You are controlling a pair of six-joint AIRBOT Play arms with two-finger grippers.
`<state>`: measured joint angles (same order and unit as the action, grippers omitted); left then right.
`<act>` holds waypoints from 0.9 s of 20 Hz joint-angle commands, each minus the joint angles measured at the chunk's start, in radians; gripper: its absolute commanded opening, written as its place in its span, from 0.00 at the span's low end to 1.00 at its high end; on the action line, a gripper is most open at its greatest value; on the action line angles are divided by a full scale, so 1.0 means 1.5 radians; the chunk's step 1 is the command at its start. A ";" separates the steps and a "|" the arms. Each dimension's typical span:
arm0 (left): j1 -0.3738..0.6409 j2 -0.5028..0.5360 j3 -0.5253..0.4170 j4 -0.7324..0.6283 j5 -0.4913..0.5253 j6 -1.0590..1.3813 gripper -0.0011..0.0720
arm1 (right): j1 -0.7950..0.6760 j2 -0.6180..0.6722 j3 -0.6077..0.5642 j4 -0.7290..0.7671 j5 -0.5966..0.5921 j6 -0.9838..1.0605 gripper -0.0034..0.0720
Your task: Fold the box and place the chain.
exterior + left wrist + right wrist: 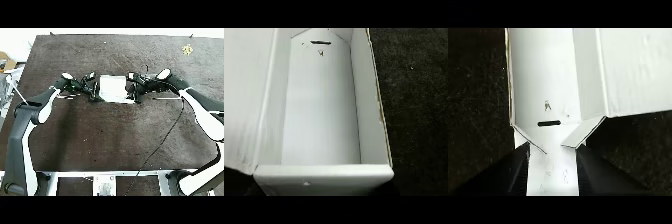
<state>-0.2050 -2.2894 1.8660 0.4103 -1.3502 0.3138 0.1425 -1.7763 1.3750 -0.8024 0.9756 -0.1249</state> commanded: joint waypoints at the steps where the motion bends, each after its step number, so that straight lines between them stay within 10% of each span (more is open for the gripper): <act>1: 0.000 0.000 0.000 0.000 0.000 0.000 0.65 | 0.002 -0.009 0.000 0.069 0.003 -0.024 0.39; 13: 0.000 0.000 0.000 0.000 0.000 0.000 0.65 | 0.030 -0.043 -0.001 0.126 -0.052 -0.052 0.42; 17: 0.000 0.000 0.000 0.000 0.000 0.000 0.65 | 0.030 -0.043 -0.001 0.124 -0.022 -0.067 0.96; 18: 0.000 0.000 0.000 0.000 0.000 0.000 0.65 | 0.030 -0.043 -0.001 0.123 -0.023 -0.067 0.96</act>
<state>-0.2050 -2.2894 1.8660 0.4103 -1.3502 0.3145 0.1860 -1.8400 1.3739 -0.6121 0.9268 -0.2146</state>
